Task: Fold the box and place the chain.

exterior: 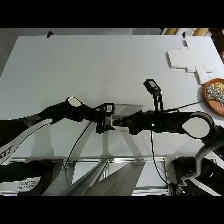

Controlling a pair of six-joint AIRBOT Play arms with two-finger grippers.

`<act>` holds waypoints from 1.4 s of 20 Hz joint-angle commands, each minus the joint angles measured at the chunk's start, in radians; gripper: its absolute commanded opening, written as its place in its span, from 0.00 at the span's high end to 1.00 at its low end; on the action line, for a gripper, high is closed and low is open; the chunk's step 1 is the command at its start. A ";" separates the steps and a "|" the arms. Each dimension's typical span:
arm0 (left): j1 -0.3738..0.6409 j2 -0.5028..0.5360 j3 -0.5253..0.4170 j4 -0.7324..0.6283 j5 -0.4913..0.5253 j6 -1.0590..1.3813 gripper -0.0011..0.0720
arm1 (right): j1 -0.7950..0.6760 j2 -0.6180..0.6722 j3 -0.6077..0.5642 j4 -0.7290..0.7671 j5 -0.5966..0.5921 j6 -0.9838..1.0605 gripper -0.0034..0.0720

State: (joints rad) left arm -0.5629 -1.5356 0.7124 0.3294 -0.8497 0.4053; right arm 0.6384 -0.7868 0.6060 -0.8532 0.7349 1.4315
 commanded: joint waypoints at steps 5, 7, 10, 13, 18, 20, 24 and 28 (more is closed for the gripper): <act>0.000 0.000 0.000 0.000 0.000 0.000 0.94 | -0.050 -0.038 0.024 -0.037 0.000 -0.002 0.65; 0.000 0.000 0.000 0.000 0.000 0.000 0.94 | -0.134 -0.039 0.060 -0.087 0.048 -0.001 0.66; 0.000 0.000 0.000 0.000 0.000 0.000 0.94 | -0.283 -0.039 0.082 -0.211 0.099 0.005 0.83; 0.000 0.000 0.000 0.000 0.000 0.000 0.94 | -0.415 -0.066 0.081 -0.322 0.166 0.031 0.91; 0.000 0.000 0.000 0.000 0.000 -0.002 0.94 | -0.485 -0.177 0.080 -0.455 0.219 0.064 0.94; 0.000 0.000 0.000 0.000 0.000 -0.002 0.94 | -0.485 -0.236 0.080 -0.460 0.235 0.064 0.89; 0.000 0.000 0.000 0.000 0.000 -0.002 0.94 | -0.485 -0.356 0.080 -0.487 0.242 0.064 0.66; 0.000 0.000 0.000 0.000 0.000 -0.002 0.94 | -0.485 -0.416 0.080 -0.537 0.245 0.097 0.64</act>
